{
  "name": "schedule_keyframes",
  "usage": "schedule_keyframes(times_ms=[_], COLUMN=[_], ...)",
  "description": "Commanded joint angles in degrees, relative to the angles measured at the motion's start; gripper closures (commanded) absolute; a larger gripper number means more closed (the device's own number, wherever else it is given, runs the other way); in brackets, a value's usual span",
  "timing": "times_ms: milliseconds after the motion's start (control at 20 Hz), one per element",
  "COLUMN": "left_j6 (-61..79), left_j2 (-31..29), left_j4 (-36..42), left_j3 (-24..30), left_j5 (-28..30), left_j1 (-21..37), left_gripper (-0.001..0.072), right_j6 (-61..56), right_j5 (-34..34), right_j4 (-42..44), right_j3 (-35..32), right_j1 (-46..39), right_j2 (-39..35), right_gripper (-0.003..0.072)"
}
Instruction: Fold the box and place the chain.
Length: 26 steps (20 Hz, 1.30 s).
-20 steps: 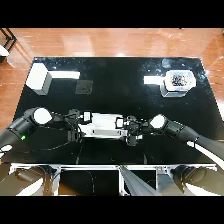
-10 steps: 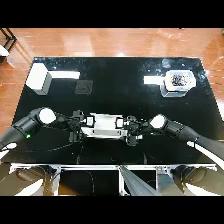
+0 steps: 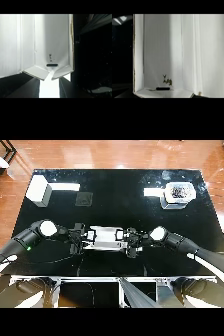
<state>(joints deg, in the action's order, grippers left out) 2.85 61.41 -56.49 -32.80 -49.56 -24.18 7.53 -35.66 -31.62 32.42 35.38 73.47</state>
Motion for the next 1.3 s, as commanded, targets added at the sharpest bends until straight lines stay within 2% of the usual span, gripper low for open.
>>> schedule_keyframes(times_ms=[0,150,200,300,500,650,1000,1100,1200,1250], left_j6=[0.17,0.24,0.26,0.24,0.24,0.22,0.2,0.2,0.2,0.2], left_j2=[0.04,0.04,0.04,0.13,2.05,3.67,3.78,3.78,3.78,3.78], left_j4=[0.24,3.02,4.63,6.73,7.15,8.37,9.05,9.03,9.03,8.98], left_j3=[0.02,0.02,0.02,0.04,0.04,0.02,0.04,0.04,0.04,0.04], left_j5=[0.35,0.33,0.35,0.55,-0.24,1.38,2.58,2.56,2.58,2.58], left_j1=[-0.07,-0.07,-0.07,-0.07,-0.11,-1.11,-1.99,-1.99,-1.99,-1.99], left_gripper=[0.0366,0.0367,0.0399,0.0406,0.0416,0.0417,0.0414,0.0401,0.0286,0.029], right_j6=[0.0,0.0,0.0,0.0,0.0,0.0,0.0,0.0,0.0,0.0], right_j5=[-0.02,-0.02,-0.02,-0.02,-0.02,-0.02,-0.02,-0.02,-0.02,-0.02], right_j4=[0.02,0.02,0.02,0.02,0.02,0.02,0.02,0.02,0.02,0.02], right_j3=[0.07,0.07,0.07,0.07,0.07,0.07,0.07,0.07,0.07,0.07], right_j1=[0.02,0.02,0.02,0.02,0.02,0.02,0.02,0.02,0.02,0.02], right_j2=[0.02,0.02,0.02,0.02,0.02,0.02,0.02,0.02,0.02,0.02], right_gripper=[0.043,0.043,0.043,0.043,0.043,0.043,0.043,0.043,0.043,0.043])
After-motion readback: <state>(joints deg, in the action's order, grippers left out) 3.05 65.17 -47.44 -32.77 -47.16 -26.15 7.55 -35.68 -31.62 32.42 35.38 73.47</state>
